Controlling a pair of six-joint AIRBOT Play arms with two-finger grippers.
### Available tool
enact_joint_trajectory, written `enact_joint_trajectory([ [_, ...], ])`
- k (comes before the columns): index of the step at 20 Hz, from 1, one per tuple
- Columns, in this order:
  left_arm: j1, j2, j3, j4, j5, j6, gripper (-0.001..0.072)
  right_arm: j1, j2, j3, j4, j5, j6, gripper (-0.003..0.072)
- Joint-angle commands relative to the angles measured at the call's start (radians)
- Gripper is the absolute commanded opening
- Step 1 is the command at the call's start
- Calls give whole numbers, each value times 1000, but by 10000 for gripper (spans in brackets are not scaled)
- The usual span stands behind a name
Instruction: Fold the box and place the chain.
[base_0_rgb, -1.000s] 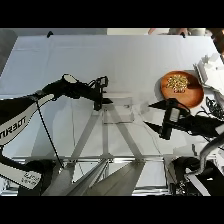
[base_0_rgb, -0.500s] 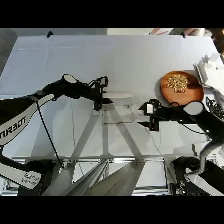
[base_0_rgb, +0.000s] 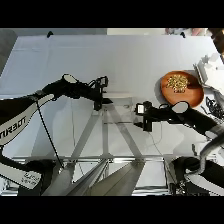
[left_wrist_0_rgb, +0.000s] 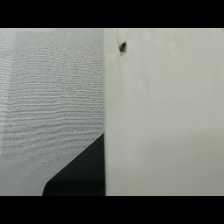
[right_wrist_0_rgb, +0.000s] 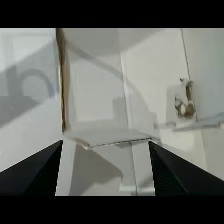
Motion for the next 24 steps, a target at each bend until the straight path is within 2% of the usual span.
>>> enact_joint_trajectory([
  [1,-1,0,0,0,0,0,7,22,-31,0,181,-48,4,604],
  [3,-1,0,0,0,0,0,7,22,-31,0,274,-74,6,604],
  [5,-1,0,0,0,0,0,7,22,-31,0,299,-96,95,603],
  [7,-1,0,0,0,0,0,7,22,-31,0,262,-100,232,603],
  [12,-1,0,0,0,0,0,7,21,-31,8,62,-73,469,603],
  [19,-1,0,0,0,0,0,7,21,-39,122,-90,-74,475,603],
  [24,-1,0,0,0,0,0,7,21,-103,152,-171,-75,462,603],
])
